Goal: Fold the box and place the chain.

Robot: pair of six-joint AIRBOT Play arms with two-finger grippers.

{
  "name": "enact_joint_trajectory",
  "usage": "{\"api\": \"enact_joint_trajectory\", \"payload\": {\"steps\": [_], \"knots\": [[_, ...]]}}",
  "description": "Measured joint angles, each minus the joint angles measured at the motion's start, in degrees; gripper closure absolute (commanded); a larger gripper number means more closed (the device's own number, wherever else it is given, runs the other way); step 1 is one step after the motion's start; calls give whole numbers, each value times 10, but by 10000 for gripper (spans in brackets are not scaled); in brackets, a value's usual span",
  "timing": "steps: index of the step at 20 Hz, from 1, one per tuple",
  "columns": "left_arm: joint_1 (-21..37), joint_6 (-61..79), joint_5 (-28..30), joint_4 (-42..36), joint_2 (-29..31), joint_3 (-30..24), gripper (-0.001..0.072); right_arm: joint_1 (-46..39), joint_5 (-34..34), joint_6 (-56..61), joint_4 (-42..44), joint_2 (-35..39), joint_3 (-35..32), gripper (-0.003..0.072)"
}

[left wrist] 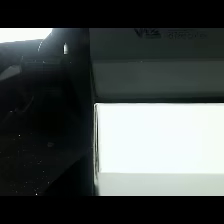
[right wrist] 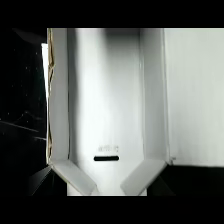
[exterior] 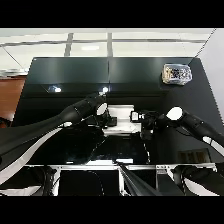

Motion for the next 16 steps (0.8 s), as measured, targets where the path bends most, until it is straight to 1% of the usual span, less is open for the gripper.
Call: {"api": "enact_joint_trajectory", "payload": {"steps": [1,3,4,8,11,12,13,14,15,16], "knots": [[0,0,0,0,0,0,685,-2,4,4,-7,5,0,123],[0,0,0,0,0,0,685,-2,9,8,-17,12,0,388],[0,0,0,0,0,0,685,1,10,9,-20,14,0,461],[0,0,-1,0,0,0,685,20,2,13,-13,13,0,463],[0,0,-3,1,0,0,685,37,-30,14,37,3,0,462],[0,0,-2,2,0,0,685,40,-38,14,53,-1,0,417],[0,0,-2,2,0,0,685,43,-43,15,66,-4,0,258],[0,0,-2,1,0,0,685,44,-47,16,78,-7,0,250],[0,0,-2,1,0,0,685,45,-50,18,86,-9,0,456],[0,0,-1,1,0,0,685,47,-54,20,93,-10,0,507]]}}
